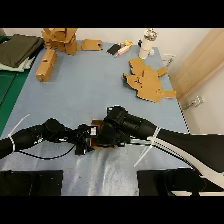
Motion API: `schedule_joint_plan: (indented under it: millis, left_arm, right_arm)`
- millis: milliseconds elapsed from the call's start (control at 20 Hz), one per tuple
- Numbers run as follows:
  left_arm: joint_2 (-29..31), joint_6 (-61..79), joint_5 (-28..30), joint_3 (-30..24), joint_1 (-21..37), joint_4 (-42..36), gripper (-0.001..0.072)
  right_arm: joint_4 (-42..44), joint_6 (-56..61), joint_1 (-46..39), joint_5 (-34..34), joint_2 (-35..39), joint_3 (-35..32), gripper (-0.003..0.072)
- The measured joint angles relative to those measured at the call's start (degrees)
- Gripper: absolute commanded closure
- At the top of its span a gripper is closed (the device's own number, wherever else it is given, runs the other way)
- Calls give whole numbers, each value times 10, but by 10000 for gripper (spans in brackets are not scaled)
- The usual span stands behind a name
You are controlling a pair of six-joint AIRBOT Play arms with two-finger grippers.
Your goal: Fold the box.
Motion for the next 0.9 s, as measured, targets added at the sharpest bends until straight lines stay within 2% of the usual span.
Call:
schedule_joint_plan:
  millis: [250,350,400,450,550,650,750,900]
  left_arm:
    - [0,0,0,0,0,0,198]
    - [0,0,0,0,0,0,199]
    - [0,0,0,0,0,0,198]
    - [0,-1,0,0,0,0,198]
    - [0,-1,0,0,0,0,198]
    - [0,-1,0,0,0,0,198]
    - [0,-1,0,0,0,0,199]
    - [0,-1,0,0,0,0,199]
  right_arm:
    - [-14,33,-2,-35,56,0,280]
    - [-21,45,-2,-56,82,0,316]
    - [-23,49,-5,-67,92,0,489]
    - [-26,49,-11,-75,104,-2,570]
    - [-31,33,-40,-86,120,-14,684]
    - [-23,-14,-94,-77,128,-37,684]
    - [17,-99,-172,-31,128,-65,684]
    - [154,-301,-311,58,100,-91,684]
